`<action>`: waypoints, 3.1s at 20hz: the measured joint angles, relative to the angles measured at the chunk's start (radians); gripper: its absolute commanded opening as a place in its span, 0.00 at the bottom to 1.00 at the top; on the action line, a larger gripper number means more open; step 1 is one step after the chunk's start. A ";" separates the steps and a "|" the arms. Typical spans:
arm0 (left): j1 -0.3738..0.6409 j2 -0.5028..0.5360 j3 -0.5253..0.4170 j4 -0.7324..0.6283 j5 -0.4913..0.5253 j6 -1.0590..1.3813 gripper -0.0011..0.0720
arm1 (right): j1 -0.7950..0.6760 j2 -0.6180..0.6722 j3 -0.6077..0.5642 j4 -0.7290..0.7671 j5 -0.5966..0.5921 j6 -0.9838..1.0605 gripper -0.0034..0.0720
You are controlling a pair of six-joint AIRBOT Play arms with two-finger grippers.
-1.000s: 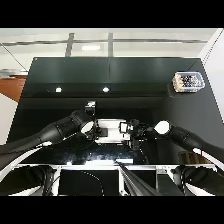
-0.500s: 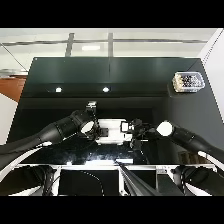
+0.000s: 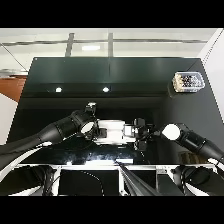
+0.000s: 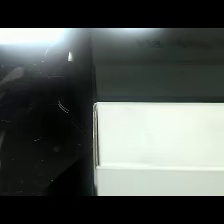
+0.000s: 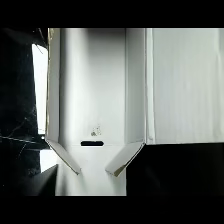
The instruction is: Fold the box and place the chain.
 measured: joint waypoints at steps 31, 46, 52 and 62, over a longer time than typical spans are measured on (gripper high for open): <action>0.000 0.000 0.000 0.006 -0.005 -0.003 0.06 | 0.062 -0.140 0.000 0.374 -0.108 -0.115 0.13; 0.000 0.000 0.000 0.005 -0.007 -0.001 0.06 | -0.403 0.151 -0.011 -0.020 0.183 0.847 0.13; 0.001 0.000 0.000 -0.006 -0.022 -0.001 0.06 | -0.583 0.078 -0.037 -0.129 0.315 1.239 0.13; 0.001 0.000 0.000 -0.009 -0.024 -0.001 0.06 | -0.468 -0.108 -0.043 0.169 0.319 1.202 0.13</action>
